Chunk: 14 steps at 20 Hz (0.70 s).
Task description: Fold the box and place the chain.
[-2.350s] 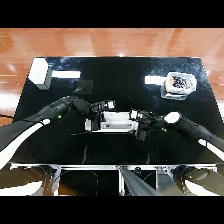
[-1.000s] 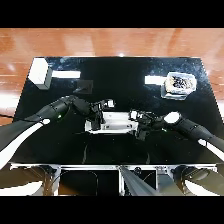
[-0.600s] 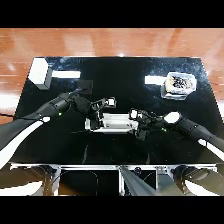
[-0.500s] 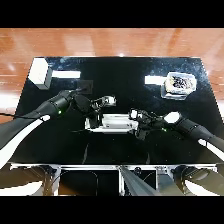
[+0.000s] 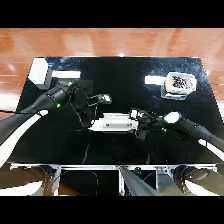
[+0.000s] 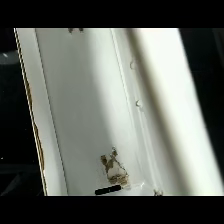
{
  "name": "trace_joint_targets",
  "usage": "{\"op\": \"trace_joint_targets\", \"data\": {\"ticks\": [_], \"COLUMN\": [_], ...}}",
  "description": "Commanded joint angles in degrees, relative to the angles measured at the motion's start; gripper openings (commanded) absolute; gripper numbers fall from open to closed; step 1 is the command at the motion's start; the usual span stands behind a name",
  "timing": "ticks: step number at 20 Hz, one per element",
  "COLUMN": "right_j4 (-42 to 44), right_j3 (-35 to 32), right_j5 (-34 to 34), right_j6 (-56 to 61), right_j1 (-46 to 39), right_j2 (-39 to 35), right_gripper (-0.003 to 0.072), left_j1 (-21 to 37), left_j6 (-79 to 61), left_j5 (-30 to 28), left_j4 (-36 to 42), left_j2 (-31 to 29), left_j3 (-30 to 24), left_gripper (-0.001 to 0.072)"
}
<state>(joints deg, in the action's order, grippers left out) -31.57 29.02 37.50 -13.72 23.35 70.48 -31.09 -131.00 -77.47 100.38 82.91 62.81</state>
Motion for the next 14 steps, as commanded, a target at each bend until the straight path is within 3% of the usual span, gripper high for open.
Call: {"op": "trace_joint_targets", "data": {"ticks": [1, 5, 9, 11, 14], "right_j4": [0.0, 0.0, 0.0, 0.0, 0.0], "right_j3": [0.0, 0.0, 0.0, 0.0, 0.0], "right_j5": [-0.1, -0.1, -0.1, -0.1, -0.1], "right_j6": [0.0, 0.1, 0.0, 0.1, 0.0], "right_j1": [0.0, 0.0, 0.0, 0.0, 0.0], "right_j2": [0.0, 0.0, 0.0, 0.0, 0.0], "right_gripper": [0.0568, 0.0568, 0.0568, 0.0568, 0.0568], "left_j1": [0.4, 8.5, 22.1, 22.5, 15.3], "left_j6": [5.9, 6.8, -3.1, -9.1, -8.5], "left_j5": [-4.1, 2.3, 15.3, 16.1, 14.6], "left_j4": [-2.4, 4.9, 26.3, 33.4, 33.9], "left_j2": [-3.1, -14.5, -28.0, -31.0, -31.2], "left_j3": [0.4, -6.3, -21.7, -27.3, -29.8], "left_gripper": [0.0017, 0.0017, 0.0019, 0.0019, 0.0018]}}
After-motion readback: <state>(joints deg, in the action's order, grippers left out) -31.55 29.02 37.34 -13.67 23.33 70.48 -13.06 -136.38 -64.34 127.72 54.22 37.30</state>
